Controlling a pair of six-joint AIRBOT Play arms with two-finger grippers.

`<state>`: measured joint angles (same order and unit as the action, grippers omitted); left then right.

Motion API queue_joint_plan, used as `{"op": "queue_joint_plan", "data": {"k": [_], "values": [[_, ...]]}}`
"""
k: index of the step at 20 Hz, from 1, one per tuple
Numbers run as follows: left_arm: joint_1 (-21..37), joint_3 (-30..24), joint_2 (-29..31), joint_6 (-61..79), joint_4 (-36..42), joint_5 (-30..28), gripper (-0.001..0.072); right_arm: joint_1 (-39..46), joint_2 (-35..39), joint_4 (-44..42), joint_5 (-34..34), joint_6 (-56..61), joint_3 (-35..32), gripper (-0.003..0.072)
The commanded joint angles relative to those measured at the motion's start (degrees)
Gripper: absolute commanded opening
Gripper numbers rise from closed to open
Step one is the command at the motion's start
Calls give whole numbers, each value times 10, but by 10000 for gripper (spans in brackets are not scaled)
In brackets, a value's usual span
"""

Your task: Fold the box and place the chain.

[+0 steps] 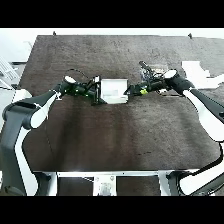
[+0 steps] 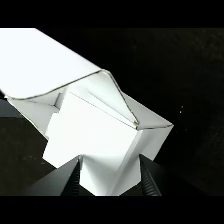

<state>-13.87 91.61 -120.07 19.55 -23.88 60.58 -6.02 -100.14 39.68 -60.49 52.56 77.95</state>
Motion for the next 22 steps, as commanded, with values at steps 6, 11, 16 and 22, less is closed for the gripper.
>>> {"op": "queue_joint_plan", "data": {"k": [6,11,16,22], "values": [[0,0,0,0,2,0,360,-52,0,143,17,120,54,435],[0,0,0,0,2,0,360,-84,-1,256,17,229,78,434],[0,0,0,0,3,0,360,-97,-14,279,18,281,101,402],[0,0,0,0,3,0,360,-112,-37,301,21,341,110,403]]}}
